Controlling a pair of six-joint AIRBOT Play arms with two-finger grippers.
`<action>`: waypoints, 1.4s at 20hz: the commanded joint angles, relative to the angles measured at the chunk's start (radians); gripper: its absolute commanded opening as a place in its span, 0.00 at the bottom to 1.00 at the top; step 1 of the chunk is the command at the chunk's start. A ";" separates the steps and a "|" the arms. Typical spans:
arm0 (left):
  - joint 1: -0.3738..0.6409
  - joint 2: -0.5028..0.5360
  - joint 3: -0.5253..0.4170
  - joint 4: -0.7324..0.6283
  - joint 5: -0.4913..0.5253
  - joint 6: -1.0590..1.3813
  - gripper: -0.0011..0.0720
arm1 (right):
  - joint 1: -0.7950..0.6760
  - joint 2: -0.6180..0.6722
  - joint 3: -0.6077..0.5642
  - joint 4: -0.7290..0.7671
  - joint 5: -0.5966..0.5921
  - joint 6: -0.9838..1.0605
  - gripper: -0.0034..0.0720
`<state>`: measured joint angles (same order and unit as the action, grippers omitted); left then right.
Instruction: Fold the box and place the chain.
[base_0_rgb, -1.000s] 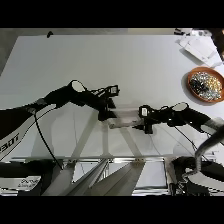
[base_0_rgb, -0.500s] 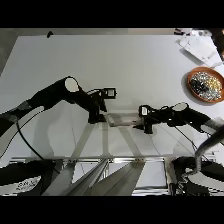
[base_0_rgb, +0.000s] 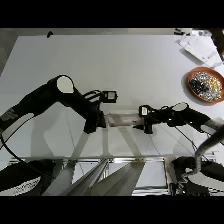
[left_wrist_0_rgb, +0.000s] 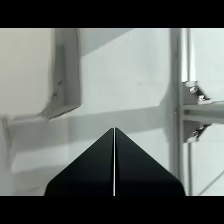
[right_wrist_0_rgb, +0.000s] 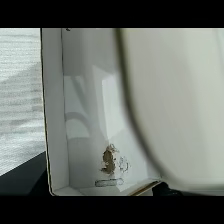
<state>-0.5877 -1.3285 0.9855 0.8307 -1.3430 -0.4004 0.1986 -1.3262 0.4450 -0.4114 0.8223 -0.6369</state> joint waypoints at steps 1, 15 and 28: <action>-0.084 -0.003 0.000 -0.086 0.119 0.012 0.02 | 0.000 0.000 0.000 0.000 0.000 0.000 0.59; -0.123 -0.213 0.000 -0.202 0.829 -0.238 0.02 | 0.000 0.000 0.000 0.000 0.001 0.000 0.59; -0.121 -0.135 0.001 -0.195 0.786 -0.253 0.03 | 0.000 0.000 0.000 0.000 0.001 0.000 0.59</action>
<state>-0.7101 -1.5253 0.9855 0.6281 -0.5545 -0.6582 0.1982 -1.3262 0.4450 -0.4118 0.8215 -0.6384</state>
